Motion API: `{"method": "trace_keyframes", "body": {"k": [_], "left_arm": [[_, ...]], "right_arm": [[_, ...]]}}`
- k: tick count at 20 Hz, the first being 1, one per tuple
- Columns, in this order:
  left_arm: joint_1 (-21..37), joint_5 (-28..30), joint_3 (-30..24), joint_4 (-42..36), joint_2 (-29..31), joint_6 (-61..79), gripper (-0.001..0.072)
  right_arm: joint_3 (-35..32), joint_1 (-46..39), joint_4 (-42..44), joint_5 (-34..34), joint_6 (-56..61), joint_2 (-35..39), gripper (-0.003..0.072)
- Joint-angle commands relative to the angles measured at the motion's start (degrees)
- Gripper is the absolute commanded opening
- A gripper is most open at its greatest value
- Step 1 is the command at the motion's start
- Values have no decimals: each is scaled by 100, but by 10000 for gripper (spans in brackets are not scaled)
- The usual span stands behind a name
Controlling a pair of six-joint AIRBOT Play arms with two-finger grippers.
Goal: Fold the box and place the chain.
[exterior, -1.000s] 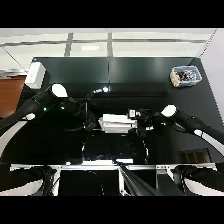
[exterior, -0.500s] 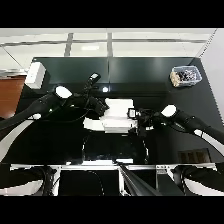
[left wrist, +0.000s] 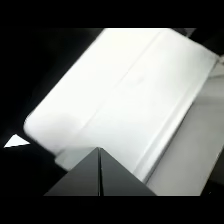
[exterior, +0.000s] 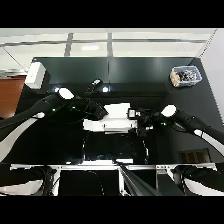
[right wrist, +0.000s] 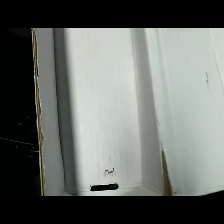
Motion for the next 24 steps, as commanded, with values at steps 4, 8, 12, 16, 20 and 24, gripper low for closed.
{"method": "trace_keyframes", "body": {"k": [4,8,12,16,20,24], "left_arm": [[398,-190,-278,1364,1366,-479,22],[857,-970,-994,487,1784,1213,24],[944,-1276,-1222,599,1764,3272,71],[645,-306,-1233,654,1735,4916,710],[210,94,-1207,673,1311,5401,688],[-76,90,-1207,664,1056,4988,684]], "right_arm": [[-4,2,17,-24,11,-4,167],[-4,2,17,-24,11,-4,167],[-4,2,17,-24,11,-4,167],[-4,2,17,-24,11,-4,167],[-4,2,17,-24,11,-4,167],[-4,2,17,-24,11,-4,167]]}}
